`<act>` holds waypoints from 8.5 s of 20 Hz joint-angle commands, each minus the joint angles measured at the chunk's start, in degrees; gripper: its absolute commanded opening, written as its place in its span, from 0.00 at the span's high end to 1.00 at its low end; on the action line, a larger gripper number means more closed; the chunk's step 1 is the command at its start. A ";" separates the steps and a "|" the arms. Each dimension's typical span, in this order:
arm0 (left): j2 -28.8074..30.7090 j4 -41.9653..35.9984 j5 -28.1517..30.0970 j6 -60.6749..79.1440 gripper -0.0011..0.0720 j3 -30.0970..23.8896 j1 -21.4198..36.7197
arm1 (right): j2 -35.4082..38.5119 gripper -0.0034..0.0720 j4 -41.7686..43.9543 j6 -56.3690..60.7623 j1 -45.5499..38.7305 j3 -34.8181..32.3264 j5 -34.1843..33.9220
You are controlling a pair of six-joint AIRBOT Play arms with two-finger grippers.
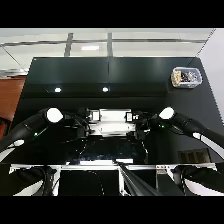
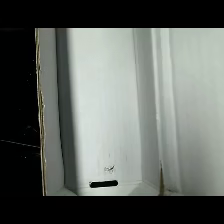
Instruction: Fold the box and place the chain.
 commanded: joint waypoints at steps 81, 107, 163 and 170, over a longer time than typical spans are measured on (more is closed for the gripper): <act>-12.61 12.20 -19.17 -103.14 0.33 17.53 -5.62 | -0.04 0.48 -0.02 0.02 0.04 0.02 -0.02; -19.43 34.10 -23.17 -132.74 0.48 26.86 -19.39 | -0.04 0.48 -0.04 0.02 0.04 0.02 0.00; -19.43 34.29 -22.64 -131.40 0.94 26.86 -19.39 | 1.92 0.42 8.81 16.15 -0.98 0.00 6.95; -19.43 34.32 -22.86 -131.40 0.94 26.86 -19.39 | 13.94 0.93 -13.73 65.70 -21.44 5.40 29.33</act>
